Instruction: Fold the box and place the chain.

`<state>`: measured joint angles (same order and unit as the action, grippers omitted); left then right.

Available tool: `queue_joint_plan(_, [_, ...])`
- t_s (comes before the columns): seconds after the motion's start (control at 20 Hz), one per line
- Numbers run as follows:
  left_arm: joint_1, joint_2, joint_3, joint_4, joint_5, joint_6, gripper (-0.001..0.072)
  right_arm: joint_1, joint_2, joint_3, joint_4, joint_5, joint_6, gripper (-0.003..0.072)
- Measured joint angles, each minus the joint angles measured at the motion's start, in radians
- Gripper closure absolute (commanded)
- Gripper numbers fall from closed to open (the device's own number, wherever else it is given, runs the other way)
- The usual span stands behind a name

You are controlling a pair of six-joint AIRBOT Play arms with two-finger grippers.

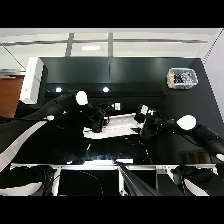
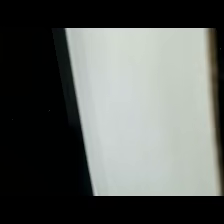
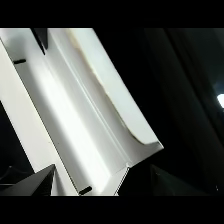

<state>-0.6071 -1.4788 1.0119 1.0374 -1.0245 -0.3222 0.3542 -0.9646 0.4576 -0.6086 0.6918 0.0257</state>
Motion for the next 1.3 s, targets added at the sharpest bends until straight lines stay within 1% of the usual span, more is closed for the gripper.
queue_joint_plan(0.15, [0.000,0.000,0.000,0.002,-0.003,0.000,0.0687,-0.022,-0.022,0.000,0.078,0.055,-0.081,-0.0019])
queue_joint_plan(0.3, [0.000,0.000,0.000,0.002,-0.005,0.001,0.0687,-0.015,-0.043,0.000,0.111,0.085,-0.133,-0.0020])
queue_joint_plan(0.45, [0.000,0.001,0.000,0.003,-0.006,0.001,0.0687,-0.008,-0.058,0.000,0.114,0.109,-0.162,-0.0019])
queue_joint_plan(0.7, [0.000,0.001,0.000,0.003,-0.007,0.001,0.0686,-0.004,-0.066,-0.016,0.066,0.143,-0.197,-0.0018])
queue_joint_plan(0.85, [0.000,0.001,0.000,0.003,-0.007,0.001,0.0686,0.000,-0.069,-0.029,0.057,0.142,-0.237,-0.0012])
queue_joint_plan(1.3, [0.000,0.001,0.000,0.003,-0.005,0.001,0.0686,0.048,-0.124,-0.038,0.055,0.070,-0.309,-0.0011])
